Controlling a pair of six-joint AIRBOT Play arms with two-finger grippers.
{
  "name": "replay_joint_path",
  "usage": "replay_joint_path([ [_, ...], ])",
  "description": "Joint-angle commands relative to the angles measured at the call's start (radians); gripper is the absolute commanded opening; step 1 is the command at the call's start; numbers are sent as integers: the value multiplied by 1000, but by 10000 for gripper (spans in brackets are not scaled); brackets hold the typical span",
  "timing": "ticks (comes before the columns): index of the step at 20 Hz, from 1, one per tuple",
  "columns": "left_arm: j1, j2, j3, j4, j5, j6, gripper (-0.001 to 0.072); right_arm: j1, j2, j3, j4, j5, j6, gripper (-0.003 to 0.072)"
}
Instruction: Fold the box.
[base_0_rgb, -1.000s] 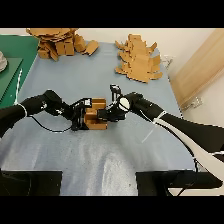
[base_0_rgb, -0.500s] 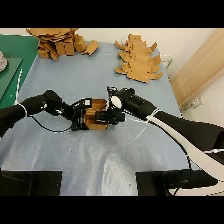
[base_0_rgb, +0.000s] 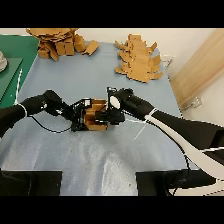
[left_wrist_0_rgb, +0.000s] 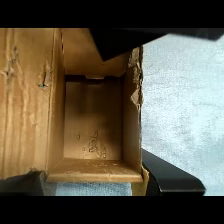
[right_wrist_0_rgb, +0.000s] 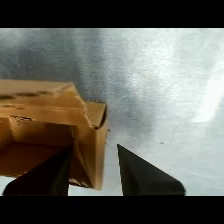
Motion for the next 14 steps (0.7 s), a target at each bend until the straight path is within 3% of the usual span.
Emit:
replay_joint_path([
  [1,0,0,0,0,3,0,519,1,-32,6,64,-50,2,455],
  [6,0,0,0,0,3,0,520,1,-96,20,53,-14,32,438],
  [11,0,0,0,0,3,0,519,0,-98,27,-26,77,53,119],
  [13,0,0,0,0,3,0,520,0,-98,27,-37,72,53,16],
  [14,0,0,0,0,3,0,520,0,-100,27,-42,66,53,4],
])
